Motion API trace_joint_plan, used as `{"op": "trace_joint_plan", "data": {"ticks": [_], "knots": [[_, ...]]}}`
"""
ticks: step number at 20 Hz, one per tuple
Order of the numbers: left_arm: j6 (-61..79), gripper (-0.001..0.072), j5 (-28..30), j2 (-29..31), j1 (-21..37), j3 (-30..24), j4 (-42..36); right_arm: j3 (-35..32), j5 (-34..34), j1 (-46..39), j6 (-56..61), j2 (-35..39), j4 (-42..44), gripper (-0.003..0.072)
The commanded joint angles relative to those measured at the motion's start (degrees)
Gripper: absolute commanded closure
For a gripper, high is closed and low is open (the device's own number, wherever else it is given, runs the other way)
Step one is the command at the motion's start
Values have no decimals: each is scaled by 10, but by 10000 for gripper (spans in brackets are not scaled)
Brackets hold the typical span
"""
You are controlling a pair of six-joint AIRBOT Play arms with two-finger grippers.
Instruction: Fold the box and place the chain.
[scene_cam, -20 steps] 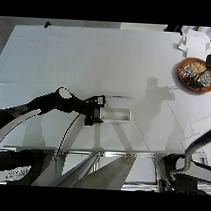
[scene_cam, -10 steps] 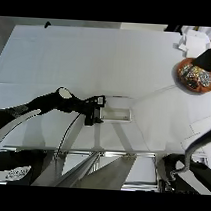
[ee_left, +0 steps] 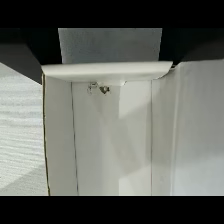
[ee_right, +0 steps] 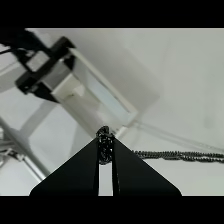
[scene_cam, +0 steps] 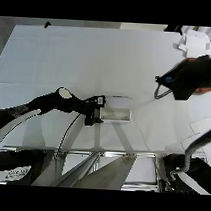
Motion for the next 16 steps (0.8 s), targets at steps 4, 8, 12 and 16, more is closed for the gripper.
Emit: {"op": "trace_joint_plan", "data": {"ticks": [4,8,12,16], "knots": [[0,566,0,0,0,0,0,-104,-136,138,50,2,-50,671],[0,566,0,0,0,0,0,-189,-221,185,65,2,-51,670],[0,566,0,0,0,0,0,-277,-311,193,81,-1,-42,670],[0,566,0,0,0,0,0,-351,-404,193,79,-37,-6,672]]}}
